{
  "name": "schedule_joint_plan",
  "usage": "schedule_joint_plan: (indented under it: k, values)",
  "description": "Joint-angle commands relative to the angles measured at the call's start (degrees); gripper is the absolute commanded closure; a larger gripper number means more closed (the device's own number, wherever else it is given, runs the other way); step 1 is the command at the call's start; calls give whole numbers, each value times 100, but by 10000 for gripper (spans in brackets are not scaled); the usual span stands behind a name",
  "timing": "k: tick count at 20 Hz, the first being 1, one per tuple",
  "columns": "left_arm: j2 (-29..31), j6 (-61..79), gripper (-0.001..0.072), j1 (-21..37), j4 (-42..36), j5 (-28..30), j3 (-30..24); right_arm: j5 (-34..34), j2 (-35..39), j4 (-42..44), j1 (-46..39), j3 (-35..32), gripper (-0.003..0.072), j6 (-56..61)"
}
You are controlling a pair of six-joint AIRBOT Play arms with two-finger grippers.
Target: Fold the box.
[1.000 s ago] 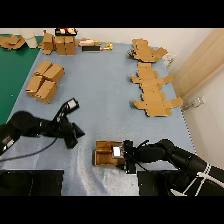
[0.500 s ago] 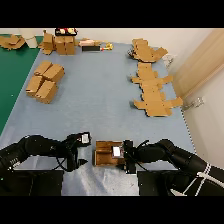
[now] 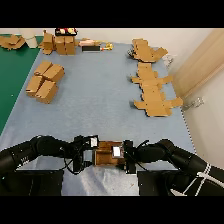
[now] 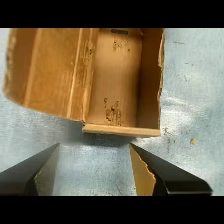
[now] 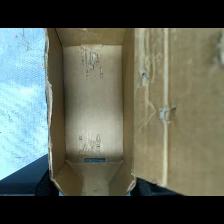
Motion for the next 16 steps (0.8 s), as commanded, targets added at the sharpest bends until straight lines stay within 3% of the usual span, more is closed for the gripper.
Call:
schedule_joint_plan:
  k: [1, 16]
  values:
    - [-39, 4, 12, -26, -33, -271, 22, 2, -2, 0, -2, 7, 252, 2]
    - [-223, -17, 12, -26, -243, -297, 227, 0, -2, 0, -2, 7, 252, 2]
